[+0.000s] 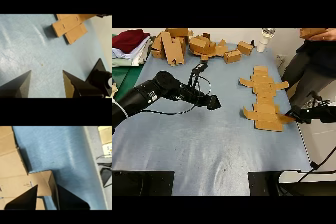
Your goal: Fold the box.
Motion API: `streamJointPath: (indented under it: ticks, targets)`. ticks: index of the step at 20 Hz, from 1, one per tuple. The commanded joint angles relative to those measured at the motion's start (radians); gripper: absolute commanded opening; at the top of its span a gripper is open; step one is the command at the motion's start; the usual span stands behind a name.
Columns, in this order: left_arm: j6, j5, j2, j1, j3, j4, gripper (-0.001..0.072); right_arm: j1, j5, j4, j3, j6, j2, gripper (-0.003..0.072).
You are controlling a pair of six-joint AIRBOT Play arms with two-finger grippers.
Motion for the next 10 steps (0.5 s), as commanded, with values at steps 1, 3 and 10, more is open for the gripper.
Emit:
streamJointPath:
  ticks: [1, 3, 10]
  targets:
    - [0.0, -0.005, 0.0, 0.0, 0.0, -0.006, 0.0591, 0.061, 0.04, -0.019, 0.003, -0.018, -0.055, 0.0309]
    - [-0.002, -0.007, 0.0, 0.001, 0.0, -0.006, 0.0591, 0.103, 0.058, -0.035, 0.005, -0.022, -0.062, 0.009]
    - [-0.072, -0.038, 0.0, 0.11, 0.0, -0.005, 0.059, 0.259, 0.201, -0.03, 0.063, -0.018, 0.04, 0.0002]
